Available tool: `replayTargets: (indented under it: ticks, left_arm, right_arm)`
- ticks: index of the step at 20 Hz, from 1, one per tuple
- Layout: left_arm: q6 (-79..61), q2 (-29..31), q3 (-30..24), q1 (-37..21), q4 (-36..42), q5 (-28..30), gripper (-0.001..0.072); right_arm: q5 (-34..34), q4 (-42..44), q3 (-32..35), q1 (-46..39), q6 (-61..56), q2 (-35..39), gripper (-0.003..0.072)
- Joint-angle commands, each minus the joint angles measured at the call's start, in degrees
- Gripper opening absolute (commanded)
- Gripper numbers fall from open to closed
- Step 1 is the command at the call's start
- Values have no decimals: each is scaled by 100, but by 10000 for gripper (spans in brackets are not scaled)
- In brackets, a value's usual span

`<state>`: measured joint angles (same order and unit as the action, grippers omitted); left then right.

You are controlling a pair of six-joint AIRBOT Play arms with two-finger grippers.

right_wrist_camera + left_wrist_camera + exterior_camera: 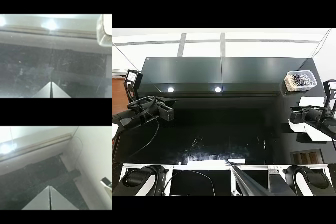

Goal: Fold the box and place the chain.

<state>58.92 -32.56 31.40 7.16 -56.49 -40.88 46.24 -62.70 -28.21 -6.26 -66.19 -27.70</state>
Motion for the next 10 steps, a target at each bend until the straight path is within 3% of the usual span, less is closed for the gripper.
replayTargets:
  ticks: [1, 8, 10]
  left_arm:
    - [0, -2, -4, 2, 0, 2, 31]
    - [2, -2, -4, 2, 22, 9, 31]
    - [2, -31, -4, 2, 22, 249, 31]
  right_arm:
    - [0, 2, 4, -4, -2, 4, 14]
    - [-20, 31, 4, -4, -2, 4, 14]
    - [-358, 31, 4, -4, -4, 4, 14]
